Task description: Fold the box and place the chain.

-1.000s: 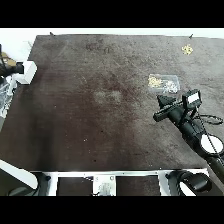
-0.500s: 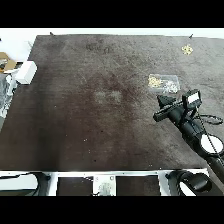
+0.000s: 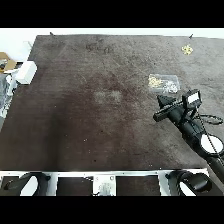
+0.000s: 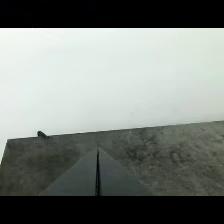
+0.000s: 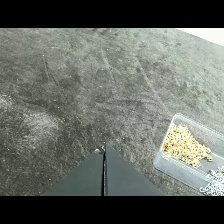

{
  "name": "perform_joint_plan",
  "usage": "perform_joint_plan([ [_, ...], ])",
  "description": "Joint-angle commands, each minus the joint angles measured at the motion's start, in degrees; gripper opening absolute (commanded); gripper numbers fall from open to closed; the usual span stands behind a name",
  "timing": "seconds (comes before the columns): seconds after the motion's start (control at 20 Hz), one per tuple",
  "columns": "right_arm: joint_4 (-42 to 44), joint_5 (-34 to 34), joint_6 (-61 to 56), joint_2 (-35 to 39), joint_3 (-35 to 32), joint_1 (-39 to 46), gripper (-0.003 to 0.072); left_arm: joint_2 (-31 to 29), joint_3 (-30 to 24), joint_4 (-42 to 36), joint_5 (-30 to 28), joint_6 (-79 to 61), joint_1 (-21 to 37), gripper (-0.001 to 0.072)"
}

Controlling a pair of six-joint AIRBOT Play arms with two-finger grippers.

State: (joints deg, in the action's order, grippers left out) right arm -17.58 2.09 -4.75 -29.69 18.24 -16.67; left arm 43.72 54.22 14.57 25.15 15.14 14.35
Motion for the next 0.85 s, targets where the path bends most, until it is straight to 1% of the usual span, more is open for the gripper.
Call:
perform_joint_plan([
  [0.0,0.0,0.0,0.0,0.0,0.0,-0.1,0.0004,-14.3,-17.7,-2.0,-13.1,-5.2,-8.2,0.0004],
  [0.1,0.0,0.0,0.0,0.0,0.0,-0.1,0.0004,-22.4,-25.9,-1.7,-17.5,-6.9,-12.4,0.0004],
  [0.2,0.0,0.0,0.0,0.0,0.0,0.0,0.0004,-31.7,-33.4,-1.7,-21.7,-8.2,-15.4,0.0004],
  [0.3,0.0,0.0,0.0,0.0,0.0,0.0,0.0004,-40.0,-39.4,-1.7,-23.0,-8.1,-16.3,0.0004],
  [0.35,0.0,0.0,0.0,0.0,0.0,-0.1,0.0004,-42.9,-41.7,-1.7,-23.0,-8.1,-16.3,0.0004],
  [0.4,0.0,0.0,0.0,0.0,0.0,0.0,0.0004,-44.8,-43.6,-1.4,-23.2,-8.2,-16.3,0.0005],
  [0.45,0.0,0.0,0.0,0.0,0.0,0.0,0.0004,-45.4,-45.2,-1.0,-23.9,-8.2,-16.3,0.0005],
  [0.55,0.0,0.0,0.0,0.0,0.0,0.0,0.0004,-45.4,-47.0,-1.0,-26.9,-8.2,-16.3,0.0006],
  [0.65,0.0,0.0,0.0,0.0,0.0,-0.1,0.0004,-45.4,-47.3,-1.1,-29.9,-8.1,-16.3,0.0009],
  [0.8,0.0,0.0,0.0,0.0,0.0,-0.1,0.0004,-45.4,-47.3,-1.0,-30.6,-8.1,-16.3,0.001],
])
